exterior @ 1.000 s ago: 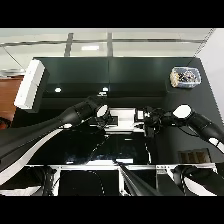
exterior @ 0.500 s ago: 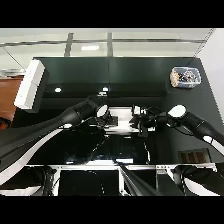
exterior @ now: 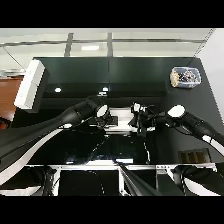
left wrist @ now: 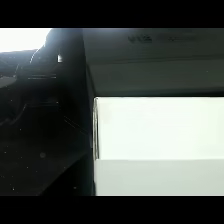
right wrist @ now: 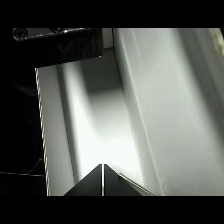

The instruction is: Fold the box and place the chain.

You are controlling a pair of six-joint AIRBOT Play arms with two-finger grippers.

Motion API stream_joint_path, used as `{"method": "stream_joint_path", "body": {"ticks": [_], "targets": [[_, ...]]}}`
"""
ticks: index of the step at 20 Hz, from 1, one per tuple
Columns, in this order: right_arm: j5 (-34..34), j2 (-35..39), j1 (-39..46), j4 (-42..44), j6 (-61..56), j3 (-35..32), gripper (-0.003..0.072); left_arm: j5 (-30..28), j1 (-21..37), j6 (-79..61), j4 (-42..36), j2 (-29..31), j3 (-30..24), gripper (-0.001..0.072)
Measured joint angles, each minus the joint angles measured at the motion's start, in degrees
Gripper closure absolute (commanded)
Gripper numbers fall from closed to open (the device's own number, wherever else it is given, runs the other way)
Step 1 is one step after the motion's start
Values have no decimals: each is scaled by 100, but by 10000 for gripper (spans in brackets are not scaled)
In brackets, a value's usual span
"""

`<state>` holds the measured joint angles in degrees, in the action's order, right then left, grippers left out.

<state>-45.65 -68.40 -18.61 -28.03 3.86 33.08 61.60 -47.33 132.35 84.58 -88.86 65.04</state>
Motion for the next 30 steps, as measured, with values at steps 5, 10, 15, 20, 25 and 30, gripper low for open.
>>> {"method": "stream_joint_path", "body": {"ticks": [5,10,15,20,25,30], "targets": [[-785,505,643,-1766,-3425,914,671,-15,0,-15,20,0,0,679],[-1390,975,2273,-3373,-6255,1211,671,13,0,-17,35,-4,2,682],[-1530,946,3211,-3224,-7589,245,672,138,0,15,133,-4,2,682],[-1604,337,3084,-1836,-7217,-363,672,212,0,48,195,-4,4,681],[-1628,-280,2356,-678,-6422,-476,672,221,0,52,212,-4,4,681],[-1961,-431,2074,-501,-5908,-39,239,221,-2,57,216,-4,4,681]]}}
